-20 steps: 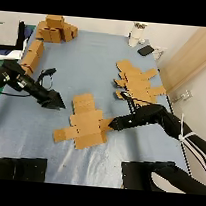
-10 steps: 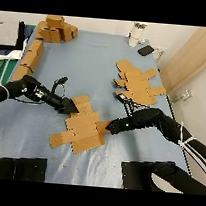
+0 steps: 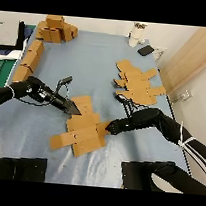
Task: Fold the box.
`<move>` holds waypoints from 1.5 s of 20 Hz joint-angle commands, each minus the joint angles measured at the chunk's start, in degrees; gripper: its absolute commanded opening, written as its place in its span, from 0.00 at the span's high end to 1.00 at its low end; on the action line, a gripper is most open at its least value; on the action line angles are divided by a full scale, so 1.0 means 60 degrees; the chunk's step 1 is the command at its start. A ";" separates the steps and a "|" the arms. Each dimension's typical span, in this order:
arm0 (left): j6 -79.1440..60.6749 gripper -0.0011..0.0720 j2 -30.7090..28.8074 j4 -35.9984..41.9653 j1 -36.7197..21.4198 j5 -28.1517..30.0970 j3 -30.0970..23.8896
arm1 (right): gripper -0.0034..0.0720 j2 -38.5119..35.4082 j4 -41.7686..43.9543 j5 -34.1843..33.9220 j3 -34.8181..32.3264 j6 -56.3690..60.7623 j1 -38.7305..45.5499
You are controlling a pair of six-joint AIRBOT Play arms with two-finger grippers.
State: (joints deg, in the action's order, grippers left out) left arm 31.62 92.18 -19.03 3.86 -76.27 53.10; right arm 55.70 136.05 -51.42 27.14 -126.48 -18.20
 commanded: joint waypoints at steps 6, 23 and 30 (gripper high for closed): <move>-0.2692 0.97 -0.1359 -0.0062 0.1515 0.2473 0.0284 | 0.34 -0.0011 -0.3366 -0.0117 0.2033 0.2517 0.1177; -0.7114 0.97 -0.3799 -0.0040 0.4637 0.6437 -0.2255 | 0.53 0.0091 -0.3213 -0.0601 0.3279 0.3592 0.1847; -0.6834 0.97 -0.3756 -0.0040 0.4641 0.6360 -0.2543 | 0.53 0.0091 -0.3209 -0.0594 0.3279 0.3588 0.1847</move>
